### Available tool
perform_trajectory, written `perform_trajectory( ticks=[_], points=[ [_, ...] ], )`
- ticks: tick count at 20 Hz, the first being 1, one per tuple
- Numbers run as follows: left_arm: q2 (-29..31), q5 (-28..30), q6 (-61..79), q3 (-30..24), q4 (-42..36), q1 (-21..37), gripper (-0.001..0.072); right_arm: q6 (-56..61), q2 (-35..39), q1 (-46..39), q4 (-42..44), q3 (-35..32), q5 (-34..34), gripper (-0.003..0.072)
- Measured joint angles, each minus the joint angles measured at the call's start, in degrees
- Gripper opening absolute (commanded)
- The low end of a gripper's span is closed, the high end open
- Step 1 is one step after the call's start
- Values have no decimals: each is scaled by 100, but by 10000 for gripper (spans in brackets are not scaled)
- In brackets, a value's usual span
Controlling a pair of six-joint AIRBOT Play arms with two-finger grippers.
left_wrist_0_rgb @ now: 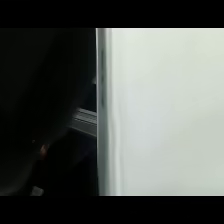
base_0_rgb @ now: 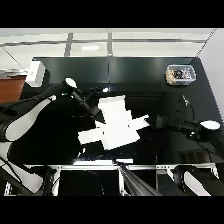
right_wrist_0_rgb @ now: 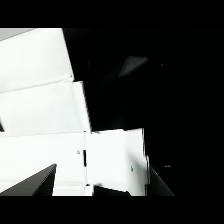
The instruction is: Fold the box and place the chain.
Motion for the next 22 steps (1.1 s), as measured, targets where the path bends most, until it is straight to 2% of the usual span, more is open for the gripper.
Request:
perform_trajectory(
  ticks=[2,4,7,10,12,16,22],
  points=[
    [332,96,94,-170,-17,-46,22,302,0,-68,-868,669,280,661],
    [918,476,505,-649,-170,-214,24,522,2,-103,-1650,1283,535,660],
    [1976,1930,1207,-1593,-273,-492,25,693,0,-120,-2490,1851,590,661],
    [2629,3091,2273,-2120,-304,-629,25,748,0,-127,-2841,2065,385,661],
    [2776,3495,3075,-2240,-271,-693,25,761,0,-127,-2907,2135,297,661],
    [2699,3856,4013,-2284,-70,-817,25,772,0,-114,-2833,2184,243,661],
    [2306,4009,4555,-2203,553,-949,25,313,2,323,-2806,1860,326,660]
  ],
)
